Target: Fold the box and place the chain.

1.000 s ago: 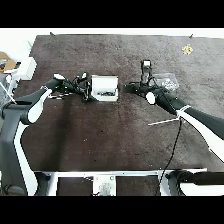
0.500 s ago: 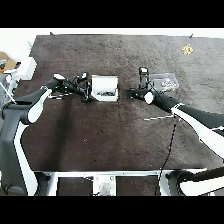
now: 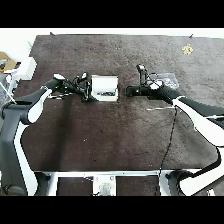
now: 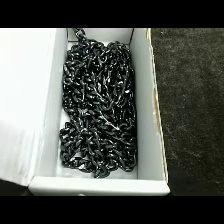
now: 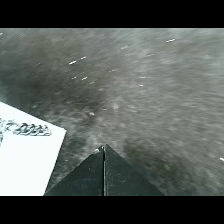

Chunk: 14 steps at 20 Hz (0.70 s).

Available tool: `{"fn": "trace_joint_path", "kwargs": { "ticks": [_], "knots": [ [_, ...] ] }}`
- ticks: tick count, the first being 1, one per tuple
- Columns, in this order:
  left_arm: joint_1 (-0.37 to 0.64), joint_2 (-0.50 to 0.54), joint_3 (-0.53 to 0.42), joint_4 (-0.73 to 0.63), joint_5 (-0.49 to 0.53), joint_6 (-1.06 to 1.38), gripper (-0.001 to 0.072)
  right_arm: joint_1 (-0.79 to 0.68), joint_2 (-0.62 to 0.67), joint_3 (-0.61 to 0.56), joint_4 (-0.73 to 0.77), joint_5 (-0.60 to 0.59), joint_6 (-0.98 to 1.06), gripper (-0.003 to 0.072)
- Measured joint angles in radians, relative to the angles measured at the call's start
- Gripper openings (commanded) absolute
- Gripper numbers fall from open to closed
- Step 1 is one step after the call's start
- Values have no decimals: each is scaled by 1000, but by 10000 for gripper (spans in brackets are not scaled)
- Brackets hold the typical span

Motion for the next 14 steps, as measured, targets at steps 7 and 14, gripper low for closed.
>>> {"fn": "trace_joint_path", "kwargs": {
  "ticks": [7, 14],
  "knots": [
    [0, 0, 0, 0, 0, 0, 272, -19, -63, 26, 293, 88, -286, 28],
    [0, 0, 0, 0, 0, 0, 272, -22, -74, 30, 396, 135, -375, 28]
  ]
}}
